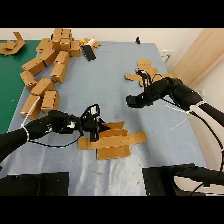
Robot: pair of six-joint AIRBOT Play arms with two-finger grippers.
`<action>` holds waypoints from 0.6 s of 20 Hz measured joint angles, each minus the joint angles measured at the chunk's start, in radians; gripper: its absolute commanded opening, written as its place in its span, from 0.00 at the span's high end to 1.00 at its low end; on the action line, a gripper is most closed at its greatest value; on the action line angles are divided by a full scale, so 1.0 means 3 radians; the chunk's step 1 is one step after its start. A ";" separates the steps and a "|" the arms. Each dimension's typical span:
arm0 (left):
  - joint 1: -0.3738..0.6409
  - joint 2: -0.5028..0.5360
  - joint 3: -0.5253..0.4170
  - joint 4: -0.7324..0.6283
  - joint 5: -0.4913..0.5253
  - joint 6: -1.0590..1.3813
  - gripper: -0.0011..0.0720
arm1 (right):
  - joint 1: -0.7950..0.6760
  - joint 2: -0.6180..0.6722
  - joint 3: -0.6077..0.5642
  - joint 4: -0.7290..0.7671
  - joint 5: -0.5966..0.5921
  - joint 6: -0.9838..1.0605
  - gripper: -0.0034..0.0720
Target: Fold the box.
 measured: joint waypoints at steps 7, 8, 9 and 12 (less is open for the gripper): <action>0.0000 0.0000 0.0000 0.0066 -0.0036 -0.0055 0.96 | 0.0000 0.0000 0.0000 0.0000 0.0004 -0.0001 0.95; 0.0000 0.0000 -0.0001 0.0084 -0.0041 -0.0071 0.96 | 0.0000 0.0000 0.0000 -0.0001 0.0003 -0.0001 0.95; 0.0000 0.0000 -0.0004 0.0095 -0.0046 -0.0090 0.96 | 0.0000 0.0000 0.0000 0.0000 0.0004 -0.0001 0.95; 0.0000 0.0000 -0.0003 0.0125 -0.0045 -0.0135 0.96 | 0.0000 0.0000 0.0000 -0.0001 0.0004 -0.0001 0.95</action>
